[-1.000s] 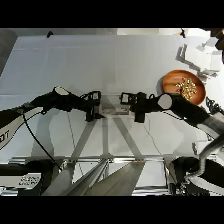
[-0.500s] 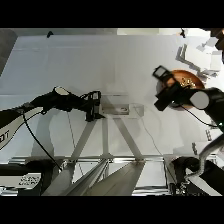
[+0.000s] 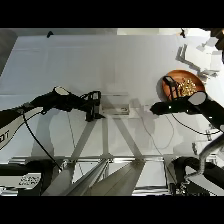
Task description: Fold the box and place the chain.
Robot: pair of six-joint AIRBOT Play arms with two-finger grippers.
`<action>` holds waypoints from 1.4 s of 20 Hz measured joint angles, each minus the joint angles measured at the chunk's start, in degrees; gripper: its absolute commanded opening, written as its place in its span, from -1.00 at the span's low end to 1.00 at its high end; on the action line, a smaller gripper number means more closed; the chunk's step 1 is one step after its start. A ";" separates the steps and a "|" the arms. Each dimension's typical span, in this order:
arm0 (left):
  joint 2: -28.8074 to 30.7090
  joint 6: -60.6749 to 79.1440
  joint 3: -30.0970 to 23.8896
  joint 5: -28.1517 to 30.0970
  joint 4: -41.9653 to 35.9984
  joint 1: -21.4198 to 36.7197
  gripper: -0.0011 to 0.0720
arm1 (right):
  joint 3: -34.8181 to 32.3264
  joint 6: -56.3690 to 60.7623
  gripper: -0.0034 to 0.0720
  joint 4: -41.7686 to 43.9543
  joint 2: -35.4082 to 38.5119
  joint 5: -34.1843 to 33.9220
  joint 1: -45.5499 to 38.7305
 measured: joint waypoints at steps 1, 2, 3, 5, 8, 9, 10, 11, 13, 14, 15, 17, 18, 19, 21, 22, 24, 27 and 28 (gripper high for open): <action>0.00 0.00 0.00 0.00 0.00 0.00 -0.04 | -0.31 -0.46 -0.89 1.99 -1.11 -0.20 0.44; 0.00 0.00 0.00 0.00 0.00 0.00 -0.04 | -0.59 -0.90 -0.89 4.02 -2.36 -0.52 1.01; 0.00 0.00 0.00 0.00 0.00 0.00 -0.04 | -0.74 -1.14 -0.89 5.81 -3.52 -0.85 1.51; 0.00 0.00 0.00 0.00 0.00 0.00 -0.04 | -0.98 -1.62 -0.89 9.40 -5.84 -1.73 2.21; 0.00 0.00 0.00 0.00 0.00 0.00 -0.04 | -1.14 -3.50 -0.89 14.86 -7.80 -1.55 2.69; 0.00 0.00 0.00 0.00 0.02 0.00 -0.04 | -1.18 -4.37 -0.89 16.72 -8.11 -1.03 2.78; 0.00 0.00 -0.02 0.00 0.02 0.00 -0.04 | -1.20 -5.38 -0.88 18.69 -8.35 -0.04 2.84; 0.00 0.00 0.00 0.00 0.00 0.00 -0.04 | -1.18 -6.27 -0.88 20.59 -8.50 0.83 2.89; 0.00 0.00 0.00 0.00 0.02 0.00 -0.04 | -1.20 -8.11 -0.87 24.09 -8.72 2.60 2.93; 0.00 0.00 0.00 0.00 0.00 0.00 -0.04 | -1.20 -8.81 -0.86 25.83 -8.79 3.48 2.95; 0.00 0.00 0.00 0.00 0.02 0.00 -0.04 | -1.20 -9.11 -0.73 27.30 -8.83 4.11 2.95; 0.00 0.00 0.00 0.00 0.02 0.00 -0.04 | -1.20 -9.25 -0.56 29.64 -8.74 4.90 2.95; 0.00 0.00 0.00 0.00 0.02 0.00 -0.04 | -1.20 -9.14 -0.56 30.49 -8.52 5.20 2.95; 0.00 0.00 -0.02 0.00 0.02 0.00 -0.04 | -1.20 -8.98 -0.48 31.15 -8.22 5.49 2.95; 0.00 0.02 0.00 0.00 0.02 0.00 -0.04 | -1.20 -8.81 -0.38 31.95 -7.45 5.84 2.95; 0.00 0.02 0.00 0.00 0.00 0.00 -0.04 | -1.20 -8.68 -0.38 32.28 -7.04 5.97 2.95; 0.00 0.00 0.00 0.02 0.00 0.00 -0.04 | -1.20 -8.11 -0.38 32.72 -6.49 5.99 3.19; 0.00 0.02 0.00 0.00 0.02 0.00 -0.04 | -1.18 -7.67 0.21 33.16 -6.08 5.01 5.05; 0.00 0.02 0.00 0.00 0.02 0.00 -0.04 | -1.18 -7.67 0.21 33.24 -6.01 4.44 5.86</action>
